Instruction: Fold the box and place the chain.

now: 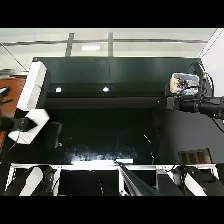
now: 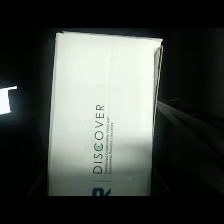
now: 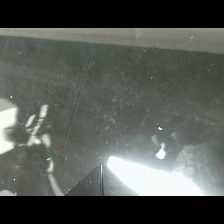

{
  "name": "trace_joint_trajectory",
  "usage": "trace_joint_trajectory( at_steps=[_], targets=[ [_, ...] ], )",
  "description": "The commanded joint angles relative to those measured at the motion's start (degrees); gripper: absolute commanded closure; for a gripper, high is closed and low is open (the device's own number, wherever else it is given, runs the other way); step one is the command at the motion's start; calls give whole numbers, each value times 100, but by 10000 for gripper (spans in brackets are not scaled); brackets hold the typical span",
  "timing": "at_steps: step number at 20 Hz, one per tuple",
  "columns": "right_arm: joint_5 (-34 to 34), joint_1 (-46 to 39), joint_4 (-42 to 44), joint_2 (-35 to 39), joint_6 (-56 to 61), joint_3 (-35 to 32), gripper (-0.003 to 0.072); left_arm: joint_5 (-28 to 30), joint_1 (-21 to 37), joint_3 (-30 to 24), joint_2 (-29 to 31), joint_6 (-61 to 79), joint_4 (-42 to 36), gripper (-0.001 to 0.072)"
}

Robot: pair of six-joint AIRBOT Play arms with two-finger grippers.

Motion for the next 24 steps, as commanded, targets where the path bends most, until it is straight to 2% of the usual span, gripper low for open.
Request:
trace_joint_trajectory(
  at_steps=[1, 5, 8, 11, 13, 17, 21, 22, 23, 24],
  targets=[
    [-181, 2, 26, 4, -85, -2, 664, 197, 1526, -151, 205, 511, -59, 361],
    [-267, 2, 26, 4, -83, -2, 663, 1145, 1816, -151, -284, 1012, -120, 361],
    [-280, 2, 109, 4, -79, -2, 663, 1342, 1814, -146, -970, 1134, -170, 361],
    [-297, 2, 177, 4, -15, -2, 664, 1615, 1766, -138, -1475, 1853, -717, 361],
    [-299, 2, 179, 4, 114, -2, 663, 1888, 1574, -138, -1641, 2170, -833, 360],
    [-297, 4, 494, 4, 201, -2, 664, 2817, 1209, -138, -1674, 2483, -739, 360],
    [-302, 2, 588, 4, 201, -2, 663, 2955, 1211, -140, -1781, 2481, -911, 359],
    [-302, 2, 601, 4, 201, -2, 663, 2953, 1209, -142, -1838, 2481, -918, 336],
    [-310, 4, 608, 4, 201, -2, 663, 2949, 1209, -142, -1893, 2470, -916, 139],
    [-326, 2, 619, 4, 201, -2, 663, 2966, 1211, -142, -1930, 2365, -907, 5]
  ],
)
